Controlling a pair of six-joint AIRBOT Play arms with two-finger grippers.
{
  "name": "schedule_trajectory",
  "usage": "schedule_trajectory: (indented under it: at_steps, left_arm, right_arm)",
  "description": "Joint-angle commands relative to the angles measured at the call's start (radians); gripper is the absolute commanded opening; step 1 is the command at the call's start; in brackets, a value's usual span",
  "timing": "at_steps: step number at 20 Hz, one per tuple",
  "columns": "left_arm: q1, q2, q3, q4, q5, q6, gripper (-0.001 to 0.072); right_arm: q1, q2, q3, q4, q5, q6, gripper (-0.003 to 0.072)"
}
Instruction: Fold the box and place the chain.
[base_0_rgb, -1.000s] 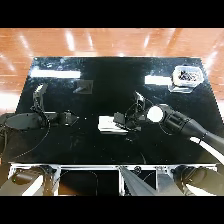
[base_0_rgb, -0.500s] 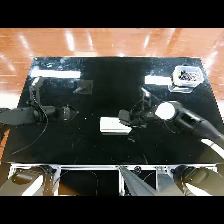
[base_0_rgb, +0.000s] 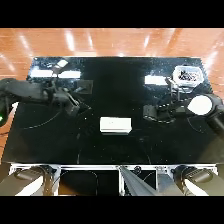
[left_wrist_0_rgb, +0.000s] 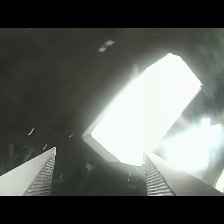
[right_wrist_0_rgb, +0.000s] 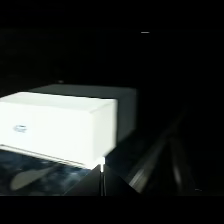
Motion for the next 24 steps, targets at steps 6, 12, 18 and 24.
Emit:
schedule_trajectory:
  at_steps: [6, 12, 18, 24]
  left_arm:
    - [-0.243, -0.151, 0.044, 0.048, -0.179, 0.526, 0.0642]
    - [-0.286, -0.191, 0.002, 0.085, -0.210, 0.583, 0.0642]
    - [-0.293, -0.193, -0.049, 0.034, -0.268, 0.583, 0.0641]
    - [-0.294, -0.193, -0.049, 0.016, -0.233, 0.556, 0.0641]
  right_arm:
    - [-0.109, 0.015, 0.001, -0.115, 0.011, -0.003, 0.0035]
    - [-0.110, 0.015, 0.001, -0.135, 0.018, -0.003, 0.0035]
    - [-0.111, 0.013, 0.000, -0.151, 0.003, -0.003, 0.0035]
    - [-0.111, 0.013, 0.000, -0.157, 0.002, -0.003, 0.0035]
